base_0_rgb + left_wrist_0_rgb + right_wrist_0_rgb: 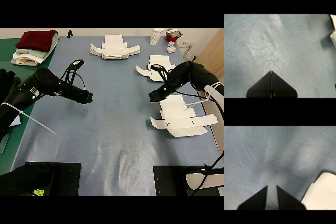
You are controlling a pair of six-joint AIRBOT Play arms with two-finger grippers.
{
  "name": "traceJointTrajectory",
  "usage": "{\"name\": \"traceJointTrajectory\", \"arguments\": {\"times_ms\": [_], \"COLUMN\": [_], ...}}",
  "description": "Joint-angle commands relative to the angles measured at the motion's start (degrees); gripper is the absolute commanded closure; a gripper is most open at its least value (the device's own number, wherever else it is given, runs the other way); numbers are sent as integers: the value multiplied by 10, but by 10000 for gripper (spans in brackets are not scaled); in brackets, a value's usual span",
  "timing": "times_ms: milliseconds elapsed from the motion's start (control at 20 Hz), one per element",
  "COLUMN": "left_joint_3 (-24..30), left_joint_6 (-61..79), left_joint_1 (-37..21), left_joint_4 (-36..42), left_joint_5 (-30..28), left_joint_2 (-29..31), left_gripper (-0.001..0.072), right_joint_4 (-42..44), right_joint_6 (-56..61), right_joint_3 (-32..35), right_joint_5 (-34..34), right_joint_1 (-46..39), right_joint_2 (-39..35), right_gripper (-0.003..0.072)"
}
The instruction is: Fold the box.
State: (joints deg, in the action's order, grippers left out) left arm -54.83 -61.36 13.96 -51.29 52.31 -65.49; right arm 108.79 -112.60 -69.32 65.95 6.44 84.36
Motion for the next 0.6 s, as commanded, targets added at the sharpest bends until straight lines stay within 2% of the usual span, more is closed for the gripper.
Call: {"name": "traceJointTrajectory", "arguments": {"times_ms": [0,100,150,200,250,350,450,550], "left_joint_3": [0,-1,-1,0,0,0,0,0], "left_joint_6": [-1,-1,-2,-14,-29,-30,-30,-30], "left_joint_1": [0,0,0,0,0,0,0,0], "left_joint_4": [46,85,95,98,98,104,108,115], "left_joint_5": [-27,-28,-15,2,22,58,80,87], "left_joint_2": [0,0,0,0,0,0,0,0], "left_gripper": [694,668,331,98,124,126,126,126], "right_joint_4": [-9,-117,-190,-265,-332,-391,-348,-239], "right_joint_6": [156,223,242,258,269,269,253,198], "right_joint_3": [-14,-68,-103,-131,-151,-157,-150,-141], "right_joint_5": [-10,45,88,122,148,167,167,169], "right_joint_1": [-3,-21,-38,-60,-91,-175,-277,-375], "right_joint_2": [1,-2,-2,-2,-2,-1,10,29], "right_gripper": [377,376,375,375,375,375,373,215]}}
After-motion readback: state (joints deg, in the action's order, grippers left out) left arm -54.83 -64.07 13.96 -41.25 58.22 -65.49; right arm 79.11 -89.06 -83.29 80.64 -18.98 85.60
